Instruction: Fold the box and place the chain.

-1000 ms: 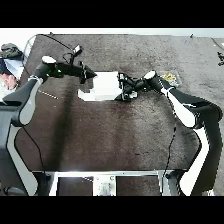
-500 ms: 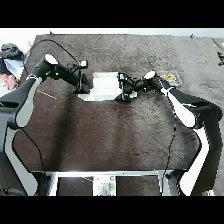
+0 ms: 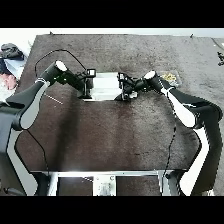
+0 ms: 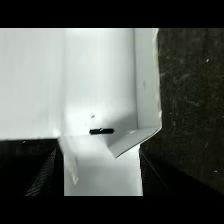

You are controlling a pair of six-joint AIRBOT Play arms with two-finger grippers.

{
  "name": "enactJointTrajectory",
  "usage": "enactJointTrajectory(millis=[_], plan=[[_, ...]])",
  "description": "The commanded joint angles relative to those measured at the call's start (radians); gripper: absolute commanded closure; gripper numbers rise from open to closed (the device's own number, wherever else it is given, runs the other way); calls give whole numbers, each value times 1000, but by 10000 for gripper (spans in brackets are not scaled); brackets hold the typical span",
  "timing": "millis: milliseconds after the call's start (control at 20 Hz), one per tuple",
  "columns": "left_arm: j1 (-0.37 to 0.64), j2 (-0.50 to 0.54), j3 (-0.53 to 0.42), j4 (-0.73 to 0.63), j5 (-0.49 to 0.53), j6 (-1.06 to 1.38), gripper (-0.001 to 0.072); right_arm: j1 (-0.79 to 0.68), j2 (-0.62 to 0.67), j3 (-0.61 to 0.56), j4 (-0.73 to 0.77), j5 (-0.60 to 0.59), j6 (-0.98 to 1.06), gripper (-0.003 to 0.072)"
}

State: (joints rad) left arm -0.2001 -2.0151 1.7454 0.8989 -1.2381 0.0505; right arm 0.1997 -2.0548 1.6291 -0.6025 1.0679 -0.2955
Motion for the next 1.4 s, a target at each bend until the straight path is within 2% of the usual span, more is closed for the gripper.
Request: enactJointTrajectory(millis=[0,50,100,150,400,450,500,550,750,1050,1100,1150,1350], plan=[[-5,0,-3,6,11,-31,153,0,0,0,0,0,1,210],[-5,0,-3,6,-3,-35,257,0,0,0,0,0,1,210],[-5,0,-3,6,-20,-35,395,0,0,0,0,0,1,209],[-5,0,-3,6,-34,-35,423,0,0,0,0,0,1,210],[-5,0,-3,-51,-30,-43,426,0,0,0,0,0,1,210],[-5,0,-3,-68,-21,-43,467,0,0,0,0,0,1,210],[-5,0,-3,-79,-14,-42,622,0,0,0,0,0,1,210],[-5,-1,-3,-90,-9,-42,646,0,0,0,0,0,1,210],[-5,-11,-3,-119,-11,-13,645,0,0,0,0,0,1,210],[-5,-44,-3,-219,-19,37,634,0,0,0,0,0,1,210],[-5,-46,-3,-219,-16,37,420,0,0,0,0,0,1,210],[-5,-48,-3,-219,-6,24,155,0,0,0,0,0,1,210],[-4,-48,-3,-219,1,2,140,0,0,0,0,0,1,210]])
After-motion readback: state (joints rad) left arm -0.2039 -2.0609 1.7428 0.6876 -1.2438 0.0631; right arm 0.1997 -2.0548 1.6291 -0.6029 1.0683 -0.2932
